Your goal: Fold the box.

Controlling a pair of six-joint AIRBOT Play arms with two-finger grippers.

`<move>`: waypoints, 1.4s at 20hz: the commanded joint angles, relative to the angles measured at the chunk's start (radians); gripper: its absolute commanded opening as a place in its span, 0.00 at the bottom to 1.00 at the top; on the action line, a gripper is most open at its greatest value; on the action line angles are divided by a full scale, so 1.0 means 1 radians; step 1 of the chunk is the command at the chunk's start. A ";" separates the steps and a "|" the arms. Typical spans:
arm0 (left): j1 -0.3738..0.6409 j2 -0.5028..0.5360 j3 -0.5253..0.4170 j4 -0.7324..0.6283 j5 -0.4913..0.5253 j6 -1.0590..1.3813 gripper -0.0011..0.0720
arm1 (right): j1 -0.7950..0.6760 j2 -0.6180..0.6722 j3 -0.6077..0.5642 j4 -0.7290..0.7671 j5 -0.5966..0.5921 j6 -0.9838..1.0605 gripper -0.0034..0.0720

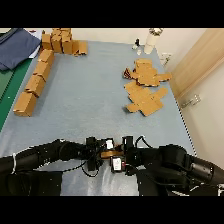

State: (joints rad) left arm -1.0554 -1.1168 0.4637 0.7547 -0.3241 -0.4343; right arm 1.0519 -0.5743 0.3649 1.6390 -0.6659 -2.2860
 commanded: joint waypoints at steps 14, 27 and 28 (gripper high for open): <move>-0.001 0.000 0.001 0.000 0.000 0.000 0.67 | 0.014 0.116 0.016 0.018 -0.142 0.174 0.65; 0.000 0.000 0.001 0.000 0.000 0.000 0.67 | 0.024 0.324 -0.306 0.727 0.294 1.410 0.05; 0.000 0.000 0.001 0.000 0.000 0.000 0.67 | 0.042 0.323 -0.334 0.728 0.429 1.411 0.05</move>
State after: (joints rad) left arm -1.0554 -1.1168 0.4637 0.7551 -0.3244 -0.4339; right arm 1.0752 -0.2554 0.1440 2.1811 -0.6079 -0.9848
